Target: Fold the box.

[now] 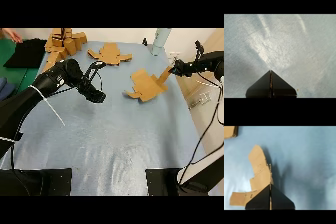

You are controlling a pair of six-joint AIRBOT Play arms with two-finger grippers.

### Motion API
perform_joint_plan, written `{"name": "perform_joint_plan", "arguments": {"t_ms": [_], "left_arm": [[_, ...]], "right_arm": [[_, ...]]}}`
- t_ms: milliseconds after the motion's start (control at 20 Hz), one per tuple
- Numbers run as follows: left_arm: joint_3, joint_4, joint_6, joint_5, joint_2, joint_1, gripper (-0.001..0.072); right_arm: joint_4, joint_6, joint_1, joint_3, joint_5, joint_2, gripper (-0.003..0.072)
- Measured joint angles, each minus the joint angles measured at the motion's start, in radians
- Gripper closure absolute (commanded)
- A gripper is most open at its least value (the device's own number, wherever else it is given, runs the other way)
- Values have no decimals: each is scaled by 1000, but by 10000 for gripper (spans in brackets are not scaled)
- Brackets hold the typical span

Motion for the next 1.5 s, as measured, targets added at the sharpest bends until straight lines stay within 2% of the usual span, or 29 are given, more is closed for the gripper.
{"name": "perform_joint_plan", "arguments": {"t_ms": [450, 650, 700, 750, 800, 1100, 1300, 1500], "left_arm": [[0, 0, 0, 0, 0, 0, 698], [0, 0, 0, 0, 0, 0, 698], [0, 0, 0, 0, 0, 0, 698], [0, 0, 0, 0, 0, 0, 698], [0, 0, 0, 0, 0, 0, 698], [0, 0, 0, 0, 0, 0, 698], [0, 0, 0, 0, 0, 0, 698], [0, -3, 0, 1, 0, 0, 698]], "right_arm": [[-21, -17, 8, -837, 182, 630, 686], [-30, -18, 10, -1072, 204, 805, 662], [-31, -18, 10, -1104, 204, 826, 558], [-36, -18, 10, -1128, 201, 842, 405], [-41, -18, 10, -1144, 200, 853, 384], [-127, -18, -5, -1139, 217, 833, 384], [-173, -30, -8, -1065, 184, 718, 385], [-190, -86, -9, -984, 100, 580, 387]]}}
